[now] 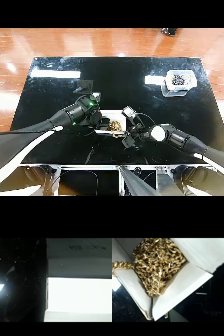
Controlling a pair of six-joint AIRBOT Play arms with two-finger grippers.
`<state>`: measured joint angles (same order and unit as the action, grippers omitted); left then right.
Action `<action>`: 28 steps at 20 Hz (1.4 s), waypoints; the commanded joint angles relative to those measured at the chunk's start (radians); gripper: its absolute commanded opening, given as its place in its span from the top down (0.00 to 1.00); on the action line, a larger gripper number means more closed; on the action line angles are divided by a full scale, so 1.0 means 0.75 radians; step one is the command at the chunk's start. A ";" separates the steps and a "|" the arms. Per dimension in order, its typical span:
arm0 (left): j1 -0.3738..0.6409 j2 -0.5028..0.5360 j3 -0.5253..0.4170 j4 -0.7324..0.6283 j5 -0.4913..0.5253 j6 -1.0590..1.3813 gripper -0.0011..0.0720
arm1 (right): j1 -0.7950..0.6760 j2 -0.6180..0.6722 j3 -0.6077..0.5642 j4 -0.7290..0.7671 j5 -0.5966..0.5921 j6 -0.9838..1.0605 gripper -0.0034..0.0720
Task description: Fold the box and place the chain.
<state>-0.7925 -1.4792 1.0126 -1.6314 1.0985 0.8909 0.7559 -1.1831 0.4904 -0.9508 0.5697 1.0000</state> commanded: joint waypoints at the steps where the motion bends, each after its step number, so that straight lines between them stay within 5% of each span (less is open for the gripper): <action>1: -0.001 -0.001 0.001 -0.005 -0.010 -0.002 0.95 | 0.001 -0.001 -0.001 -0.105 0.044 0.002 0.78; 3: -0.001 -0.001 0.001 -0.005 -0.014 -0.002 0.95 | 0.001 -0.001 -0.001 -0.105 0.044 0.002 0.79; 4: -0.001 -0.001 0.001 -0.005 -0.014 -0.002 0.95 | 0.001 -0.001 -0.001 -0.105 0.044 0.002 0.93; 20: -0.001 -0.001 0.001 -0.011 -0.008 -0.002 0.95 | -0.004 0.225 0.003 -0.095 0.197 0.053 0.92; 28: -0.001 -0.001 0.001 -0.010 -0.004 -0.002 0.95 | -0.111 0.312 0.202 -0.094 0.290 0.110 0.92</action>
<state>-0.7933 -1.4803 1.0142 -1.6402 1.0920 0.8909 0.7116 -0.9672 0.5831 -1.0229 0.7635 1.0592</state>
